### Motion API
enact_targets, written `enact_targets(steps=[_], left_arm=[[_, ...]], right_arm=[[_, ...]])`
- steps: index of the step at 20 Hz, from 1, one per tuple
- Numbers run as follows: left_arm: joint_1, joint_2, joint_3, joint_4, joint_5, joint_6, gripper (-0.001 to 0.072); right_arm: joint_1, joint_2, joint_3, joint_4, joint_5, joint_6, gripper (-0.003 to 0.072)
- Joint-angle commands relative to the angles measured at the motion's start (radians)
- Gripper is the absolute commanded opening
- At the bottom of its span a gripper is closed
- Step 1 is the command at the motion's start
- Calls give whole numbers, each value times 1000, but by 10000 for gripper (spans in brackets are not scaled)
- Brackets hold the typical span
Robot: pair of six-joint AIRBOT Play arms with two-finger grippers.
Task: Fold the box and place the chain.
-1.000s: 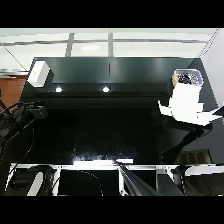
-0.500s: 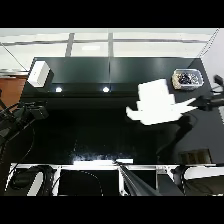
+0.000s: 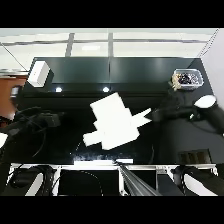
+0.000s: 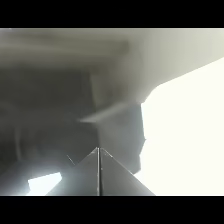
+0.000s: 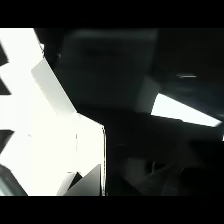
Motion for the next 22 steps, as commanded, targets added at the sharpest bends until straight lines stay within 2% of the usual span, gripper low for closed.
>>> enact_targets(steps=[1,2,3,4,7,10,12,16,17,18,20,21,22], left_arm=[[-129,-127,0,-28,-40,0,37],[-165,-179,0,-28,-18,0,184],[-190,-227,0,-28,-3,0,534],[-205,-278,3,-30,-2,-7,712],[-200,-395,31,-56,-57,18,711],[-199,-504,32,-303,-98,314,710],[-203,-594,50,-418,-136,474,709],[-204,-746,129,-427,-228,688,684],[-197,-778,148,-426,-264,730,667],[-183,-808,167,-423,-302,768,598],[-144,-859,200,-415,-385,811,531],[-124,-882,216,-407,-424,812,470],[-108,-900,232,-391,-455,814,462]], right_arm=[[208,151,-189,83,-283,-58,14],[236,151,-192,86,-291,-51,14],[261,151,-191,96,-307,-40,14],[277,151,-191,112,-323,-36,14],[286,151,-191,143,-338,-35,14],[286,151,-191,143,-339,-35,15],[286,151,-191,142,-339,-36,15],[286,151,-191,131,-339,-35,15],[286,151,-191,130,-339,-35,15],[286,151,-191,130,-339,-35,15],[286,151,-191,130,-339,-35,15],[286,151,-191,129,-339,-35,16],[286,151,-191,128,-339,-35,15]])
